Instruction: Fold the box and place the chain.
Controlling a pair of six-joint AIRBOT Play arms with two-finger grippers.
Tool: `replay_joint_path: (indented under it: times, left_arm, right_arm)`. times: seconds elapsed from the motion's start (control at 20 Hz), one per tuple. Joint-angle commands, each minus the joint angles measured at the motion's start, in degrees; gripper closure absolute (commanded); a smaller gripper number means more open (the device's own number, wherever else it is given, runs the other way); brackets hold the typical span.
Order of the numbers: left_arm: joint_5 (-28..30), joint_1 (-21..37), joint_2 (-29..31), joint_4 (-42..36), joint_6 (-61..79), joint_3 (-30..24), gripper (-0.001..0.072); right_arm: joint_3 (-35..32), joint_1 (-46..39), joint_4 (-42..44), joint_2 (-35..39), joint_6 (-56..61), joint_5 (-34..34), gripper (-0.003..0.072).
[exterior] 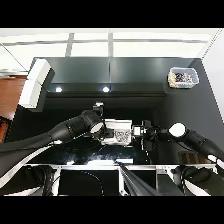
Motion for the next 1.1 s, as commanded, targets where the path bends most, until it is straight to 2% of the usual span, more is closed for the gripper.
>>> replay_joint_path:
  times: [0.0,0.2,0.4,0.7,0.9,1.05]
  left_arm:
    - [0.0,0.0,0.0,0.0,0.0,0.0,0.0677]
    - [0.0,0.0,0.0,0.0,0.0,0.0,0.0677]
    - [0.0,0.0,0.0,0.0,0.0,0.0,0.0677]
    - [0.0,0.0,0.0,0.0,0.0,0.0,0.0677]
    - [0.0,0.0,0.0,0.0,0.0,0.0,0.0677]
    - [0.0,0.0,0.0,0.0,0.0,0.0,0.0677]
  right_arm:
    - [0.1,0.0,0.1,0.0,2.0,0.2,0.0603]
    - [0.1,0.0,-0.4,0.8,7.2,0.2,0.0610]
    - [0.5,-0.2,-1.2,6.3,15.4,0.6,0.0619]
    - [8.4,-1.4,-13.3,17.7,38.6,14.0,0.0636]
    - [13.1,-1.4,-13.2,19.4,44.8,21.1,0.0635]
    - [15.6,-1.4,-13.2,19.4,47.6,23.1,0.0635]
